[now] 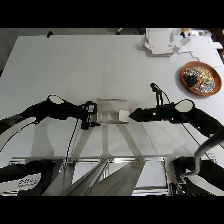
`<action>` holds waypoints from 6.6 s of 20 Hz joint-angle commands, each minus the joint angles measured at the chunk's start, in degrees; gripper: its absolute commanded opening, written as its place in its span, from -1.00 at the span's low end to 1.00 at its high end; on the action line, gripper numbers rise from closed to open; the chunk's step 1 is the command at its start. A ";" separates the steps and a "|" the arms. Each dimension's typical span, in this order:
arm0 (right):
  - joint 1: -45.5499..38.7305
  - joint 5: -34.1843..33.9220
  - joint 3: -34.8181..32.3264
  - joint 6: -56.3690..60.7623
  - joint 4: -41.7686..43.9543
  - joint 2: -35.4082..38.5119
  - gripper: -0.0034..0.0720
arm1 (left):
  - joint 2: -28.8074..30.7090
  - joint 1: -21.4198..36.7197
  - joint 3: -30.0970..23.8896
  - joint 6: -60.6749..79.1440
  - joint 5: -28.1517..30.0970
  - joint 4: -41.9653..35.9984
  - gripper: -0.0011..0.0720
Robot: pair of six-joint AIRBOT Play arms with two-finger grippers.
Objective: Fold the box and place the chain.
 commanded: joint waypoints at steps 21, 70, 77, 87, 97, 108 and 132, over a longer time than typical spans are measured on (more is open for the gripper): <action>15.52 -4.33 10.14 33.51 -34.03 0.48 0.35 | 0.02 0.04 0.02 0.02 0.02 0.00 -0.88; 30.34 9.07 29.20 69.92 -60.08 -21.51 -0.59 | 0.02 0.04 0.02 0.02 0.00 0.00 -0.88; 30.29 10.21 29.20 69.61 -60.67 -21.90 -0.87 | 0.04 0.04 0.02 0.00 0.02 0.00 -0.88; 30.32 10.12 29.24 76.22 -60.08 -21.81 -0.13 | 0.04 0.04 0.02 0.02 0.02 0.00 -0.88; 27.78 16.37 32.13 72.54 -60.72 -22.18 -0.40 | 0.02 0.04 0.02 0.02 0.02 0.00 -0.88; 27.78 17.20 32.13 72.17 -59.63 -25.70 -0.64 | 0.02 0.04 0.02 0.02 0.00 0.00 -0.88; 27.76 25.62 32.33 46.80 -62.47 -6.12 0.48 | 0.02 0.04 0.02 0.02 0.02 0.00 -0.88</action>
